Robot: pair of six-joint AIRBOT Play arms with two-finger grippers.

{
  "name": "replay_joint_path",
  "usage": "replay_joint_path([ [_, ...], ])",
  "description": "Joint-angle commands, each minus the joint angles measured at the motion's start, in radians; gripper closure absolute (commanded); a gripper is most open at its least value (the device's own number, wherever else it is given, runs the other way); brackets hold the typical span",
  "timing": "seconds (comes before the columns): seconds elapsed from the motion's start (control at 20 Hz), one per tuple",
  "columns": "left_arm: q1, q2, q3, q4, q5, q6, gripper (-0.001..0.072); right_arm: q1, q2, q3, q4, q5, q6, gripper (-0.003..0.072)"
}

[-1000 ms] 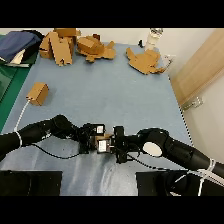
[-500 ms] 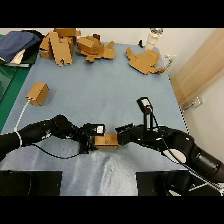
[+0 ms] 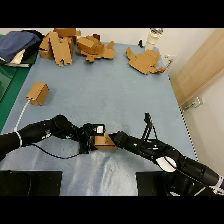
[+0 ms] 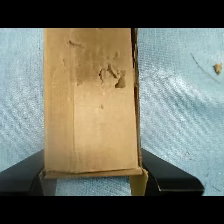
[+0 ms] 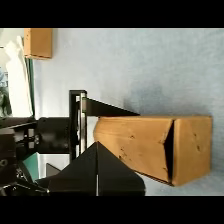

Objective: Fold the box.

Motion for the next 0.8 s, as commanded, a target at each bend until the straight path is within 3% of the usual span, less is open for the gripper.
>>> replay_joint_path([
  [0.0,0.0,0.001,0.0,0.0,0.001,0.0,0.0535,0.018,-0.058,-0.008,0.016,-0.022,0.015,0.0683],
  [0.75,0.0,0.001,0.0,0.0,0.001,0.0,0.0535,0.018,-0.117,-0.004,0.027,0.029,0.014,0.0683],
])
